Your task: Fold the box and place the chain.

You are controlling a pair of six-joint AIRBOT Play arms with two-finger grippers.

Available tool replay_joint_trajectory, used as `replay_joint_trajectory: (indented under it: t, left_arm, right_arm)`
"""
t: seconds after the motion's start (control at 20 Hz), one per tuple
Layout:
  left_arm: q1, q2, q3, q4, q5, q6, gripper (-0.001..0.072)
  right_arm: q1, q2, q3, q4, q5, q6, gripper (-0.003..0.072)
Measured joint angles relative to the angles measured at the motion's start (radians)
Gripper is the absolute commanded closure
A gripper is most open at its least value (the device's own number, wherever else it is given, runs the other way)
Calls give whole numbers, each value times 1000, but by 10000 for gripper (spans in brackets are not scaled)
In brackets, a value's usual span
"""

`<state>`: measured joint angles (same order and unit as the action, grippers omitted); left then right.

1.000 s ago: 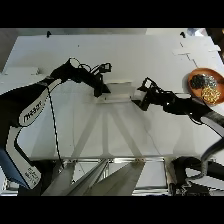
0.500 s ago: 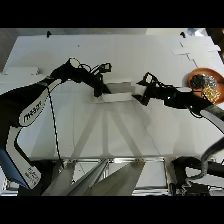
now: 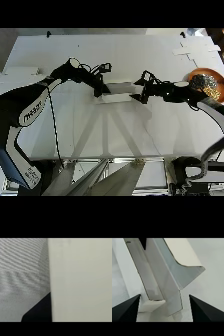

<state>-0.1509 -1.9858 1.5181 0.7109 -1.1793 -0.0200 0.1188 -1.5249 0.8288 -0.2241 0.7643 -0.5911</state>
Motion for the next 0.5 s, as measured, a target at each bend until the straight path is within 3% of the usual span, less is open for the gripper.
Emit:
replay_joint_trajectory:
  t: [0.5]
  left_arm:
    - [0, 0, 0, 0, 0, 0, 695]
  right_arm:
    - [-40, -175, 229, -206, 211, 177, 0]
